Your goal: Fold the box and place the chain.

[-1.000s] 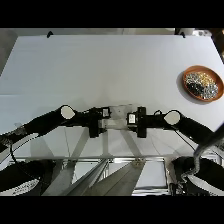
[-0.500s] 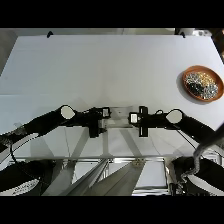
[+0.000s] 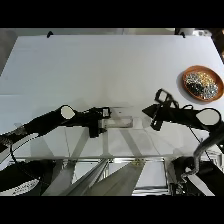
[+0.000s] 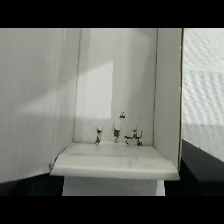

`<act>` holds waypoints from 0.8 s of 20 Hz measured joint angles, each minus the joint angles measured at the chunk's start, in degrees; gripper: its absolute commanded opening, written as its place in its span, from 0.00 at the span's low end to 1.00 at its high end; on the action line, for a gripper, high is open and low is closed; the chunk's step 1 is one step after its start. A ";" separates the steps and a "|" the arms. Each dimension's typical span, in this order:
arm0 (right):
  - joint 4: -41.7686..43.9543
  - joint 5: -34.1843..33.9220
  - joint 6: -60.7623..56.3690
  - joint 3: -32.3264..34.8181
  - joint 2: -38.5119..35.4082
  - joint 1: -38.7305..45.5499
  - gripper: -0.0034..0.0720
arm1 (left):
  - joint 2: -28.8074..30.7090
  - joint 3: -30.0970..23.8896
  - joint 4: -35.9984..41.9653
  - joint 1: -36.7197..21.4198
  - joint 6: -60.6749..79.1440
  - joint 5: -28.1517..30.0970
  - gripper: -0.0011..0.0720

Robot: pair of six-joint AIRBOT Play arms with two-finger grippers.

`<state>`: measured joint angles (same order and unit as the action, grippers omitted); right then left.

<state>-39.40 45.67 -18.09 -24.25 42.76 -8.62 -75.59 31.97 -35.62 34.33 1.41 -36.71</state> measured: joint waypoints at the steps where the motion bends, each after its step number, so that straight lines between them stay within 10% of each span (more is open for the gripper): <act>1: -1.88 0.09 -8.09 0.00 -1.20 1.55 0.07 | 0.00 0.00 0.00 0.00 0.00 0.00 0.30; 8: -18.75 4.13 -49.46 0.00 -2.03 6.64 0.07 | 0.00 0.00 0.00 0.00 0.00 0.00 0.30; 16: -17.70 6.40 -52.63 -0.02 12.09 7.21 0.07 | 0.00 0.00 0.00 0.00 0.00 0.00 0.30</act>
<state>-57.10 52.07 -70.72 -24.27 54.85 -1.41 -75.59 31.97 -35.62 34.33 1.41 -36.71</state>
